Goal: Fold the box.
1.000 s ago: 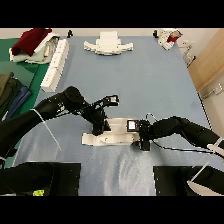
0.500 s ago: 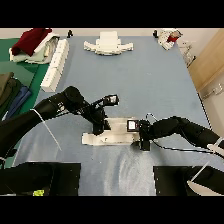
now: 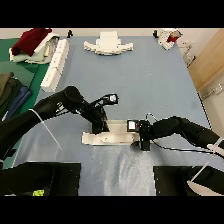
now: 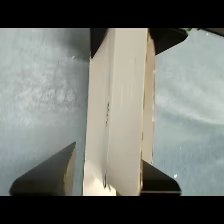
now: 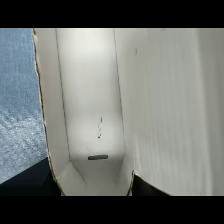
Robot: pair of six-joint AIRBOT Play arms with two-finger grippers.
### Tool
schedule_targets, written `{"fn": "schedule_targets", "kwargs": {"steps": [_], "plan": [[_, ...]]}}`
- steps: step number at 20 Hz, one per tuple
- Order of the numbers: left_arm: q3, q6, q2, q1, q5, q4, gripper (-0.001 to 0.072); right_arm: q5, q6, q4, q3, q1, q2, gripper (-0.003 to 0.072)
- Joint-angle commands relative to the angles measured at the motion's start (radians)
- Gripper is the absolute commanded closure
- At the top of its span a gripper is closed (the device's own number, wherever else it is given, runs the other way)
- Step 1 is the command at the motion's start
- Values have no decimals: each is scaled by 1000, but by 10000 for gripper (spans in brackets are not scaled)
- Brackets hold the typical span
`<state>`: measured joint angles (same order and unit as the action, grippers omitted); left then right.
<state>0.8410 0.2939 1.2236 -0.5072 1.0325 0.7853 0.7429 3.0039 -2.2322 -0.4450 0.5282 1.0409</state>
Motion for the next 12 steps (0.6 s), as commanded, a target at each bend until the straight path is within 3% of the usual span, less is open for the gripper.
{"fn": "schedule_targets", "kwargs": {"steps": [1, 4, 7, 10, 12], "plan": [[32, 237, -64, 19, 90, 184, 359, -2, 0, -1, 0, 1, 1, 241], [48, 452, -131, 63, 257, 273, 361, -2, 0, -1, 0, 1, 1, 241], [29, 642, -140, 51, 358, 189, 362, -2, 0, -1, 0, 1, 1, 241], [-42, 646, -138, -15, 283, -67, 362, -2, 0, -1, 0, 1, 1, 241], [-48, 647, -138, -61, 163, -120, 362, -2, 0, -1, 0, 1, 1, 240]]}}
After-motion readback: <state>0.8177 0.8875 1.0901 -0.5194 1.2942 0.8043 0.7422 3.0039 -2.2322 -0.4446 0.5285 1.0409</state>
